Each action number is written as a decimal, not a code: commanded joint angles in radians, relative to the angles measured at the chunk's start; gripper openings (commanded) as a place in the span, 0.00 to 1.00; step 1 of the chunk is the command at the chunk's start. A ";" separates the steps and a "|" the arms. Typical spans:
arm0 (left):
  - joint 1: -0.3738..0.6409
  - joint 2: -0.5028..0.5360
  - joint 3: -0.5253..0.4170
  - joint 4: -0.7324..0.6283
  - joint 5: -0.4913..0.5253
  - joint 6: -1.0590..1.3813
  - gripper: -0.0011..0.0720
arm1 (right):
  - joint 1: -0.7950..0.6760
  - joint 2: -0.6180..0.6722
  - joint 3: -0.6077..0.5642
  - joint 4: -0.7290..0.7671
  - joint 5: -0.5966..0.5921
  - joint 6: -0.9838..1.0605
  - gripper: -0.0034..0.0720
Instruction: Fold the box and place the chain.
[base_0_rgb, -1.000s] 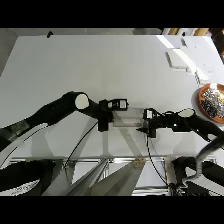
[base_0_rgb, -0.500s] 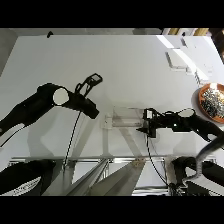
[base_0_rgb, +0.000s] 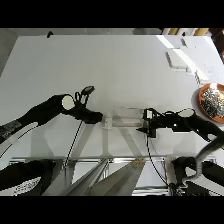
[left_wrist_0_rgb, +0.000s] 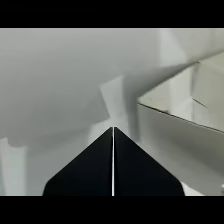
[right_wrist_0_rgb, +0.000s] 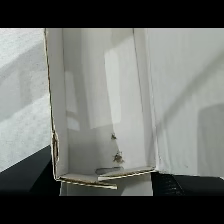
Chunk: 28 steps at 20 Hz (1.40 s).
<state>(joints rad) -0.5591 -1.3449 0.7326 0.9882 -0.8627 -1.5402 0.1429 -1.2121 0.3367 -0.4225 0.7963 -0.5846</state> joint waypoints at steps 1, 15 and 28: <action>-0.034 -0.008 -0.005 -0.123 0.001 0.056 0.02 | -0.001 0.001 0.000 0.000 0.000 0.000 0.50; -0.147 0.094 -0.005 -0.250 0.142 0.074 0.37 | -0.001 0.001 0.000 0.000 0.000 0.000 0.50; -0.229 -0.012 0.136 0.077 0.105 -0.250 0.48 | -0.001 0.001 0.000 0.000 0.000 0.000 0.50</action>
<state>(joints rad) -0.7547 -1.3132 0.8059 0.9463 -0.7387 -1.6741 0.1429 -1.2121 0.3367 -0.4232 0.7963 -0.5850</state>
